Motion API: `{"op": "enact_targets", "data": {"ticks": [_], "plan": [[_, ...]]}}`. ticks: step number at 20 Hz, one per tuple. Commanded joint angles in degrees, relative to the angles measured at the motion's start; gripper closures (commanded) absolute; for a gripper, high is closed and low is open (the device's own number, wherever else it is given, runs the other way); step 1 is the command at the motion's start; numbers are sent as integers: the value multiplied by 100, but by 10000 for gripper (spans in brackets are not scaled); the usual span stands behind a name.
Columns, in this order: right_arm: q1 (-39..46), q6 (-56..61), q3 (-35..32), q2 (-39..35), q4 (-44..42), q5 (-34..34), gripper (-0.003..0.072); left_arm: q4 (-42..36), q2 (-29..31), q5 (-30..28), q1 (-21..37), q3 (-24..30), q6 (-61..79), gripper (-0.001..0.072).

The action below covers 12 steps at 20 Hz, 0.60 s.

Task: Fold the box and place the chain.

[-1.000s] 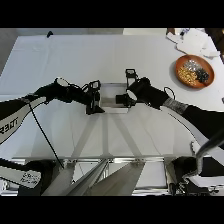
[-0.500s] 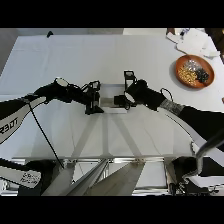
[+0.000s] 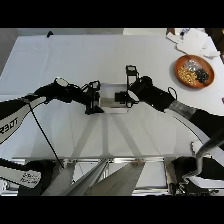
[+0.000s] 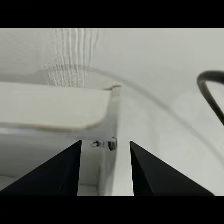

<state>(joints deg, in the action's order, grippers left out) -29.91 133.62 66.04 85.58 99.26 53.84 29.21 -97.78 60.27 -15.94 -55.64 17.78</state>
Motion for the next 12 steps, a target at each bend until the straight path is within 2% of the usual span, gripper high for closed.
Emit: {"op": "enact_targets", "data": {"ticks": [1,5,9,11,12], "plan": [[136,-337,7,-494,122,675,347,-2,2,-2,0,-2,-4,317],[483,-1117,7,-1115,507,1388,347,-2,2,-4,0,-2,-4,317],[1185,-1733,7,-1589,1523,1412,347,-2,2,-4,0,-2,-4,317],[1755,-2234,9,-1617,1692,1340,338,-2,2,-4,0,-2,-4,317],[2092,-2500,9,-1615,1665,1180,254,-2,2,-4,0,-2,-4,317]]}}
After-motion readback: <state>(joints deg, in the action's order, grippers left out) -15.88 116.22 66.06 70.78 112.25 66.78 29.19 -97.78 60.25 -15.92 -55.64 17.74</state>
